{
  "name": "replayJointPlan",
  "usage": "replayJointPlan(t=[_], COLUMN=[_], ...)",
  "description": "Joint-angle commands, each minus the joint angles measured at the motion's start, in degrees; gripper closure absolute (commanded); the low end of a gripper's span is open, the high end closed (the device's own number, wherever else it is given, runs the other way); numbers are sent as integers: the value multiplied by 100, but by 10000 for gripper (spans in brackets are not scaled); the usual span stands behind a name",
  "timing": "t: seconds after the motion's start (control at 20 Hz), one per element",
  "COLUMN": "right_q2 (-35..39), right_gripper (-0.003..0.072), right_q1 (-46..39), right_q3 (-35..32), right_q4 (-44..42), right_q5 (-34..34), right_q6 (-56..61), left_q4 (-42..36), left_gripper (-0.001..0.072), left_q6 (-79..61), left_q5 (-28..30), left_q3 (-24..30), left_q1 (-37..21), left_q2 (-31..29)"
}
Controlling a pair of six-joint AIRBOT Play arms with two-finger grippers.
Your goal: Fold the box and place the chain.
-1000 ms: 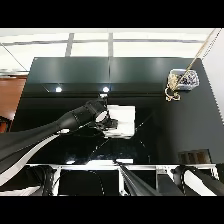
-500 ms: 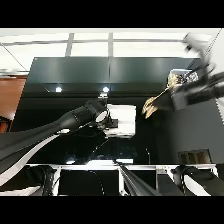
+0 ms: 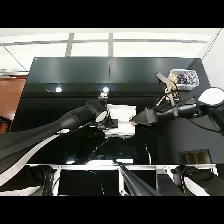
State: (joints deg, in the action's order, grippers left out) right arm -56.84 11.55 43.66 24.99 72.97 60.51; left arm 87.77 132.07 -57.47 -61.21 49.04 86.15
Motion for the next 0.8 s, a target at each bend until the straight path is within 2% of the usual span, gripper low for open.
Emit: replayJointPlan(t=[0.0,0.1,0.15,0.2,0.25,0.4,0.5,0.55,0.6,0.65,0.75], right_q2=[2,0,-2,0,2,70,68,61,46,-17,-350], right_gripper=[667,657,580,305,259,259,259,256,208,-34,-34], right_q1=[140,282,334,321,186,-883,-1718,-1976,-2114,-2114,-1963], right_q3=[-269,-269,-269,-254,-195,-37,-48,-87,-164,-243,-219], right_q4=[-42,111,190,328,601,1314,1906,2448,3202,3866,4162], right_q5=[-713,-1047,-1110,-1110,-997,-835,-1449,-2087,-2719,-3254,-3683], right_q6=[72,85,122,133,166,278,402,815,1397,1950,2159], left_q4=[-2,-17,-15,-9,15,28,26,24,17,0,4], left_gripper=[678,679,679,679,679,679,679,679,679,679,678], left_q6=[-116,-166,-166,-164,-164,-157,-129,-129,-131,-133,-133], left_q5=[-13,-149,-199,-227,-234,-229,-155,-144,-146,-175,-151], left_q3=[2,2,2,2,2,2,2,2,2,2,2], left_q1=[0,0,0,-2,-2,-13,-26,-26,-24,-24,-24], left_q2=[0,0,0,0,0,0,0,0,0,0,0])
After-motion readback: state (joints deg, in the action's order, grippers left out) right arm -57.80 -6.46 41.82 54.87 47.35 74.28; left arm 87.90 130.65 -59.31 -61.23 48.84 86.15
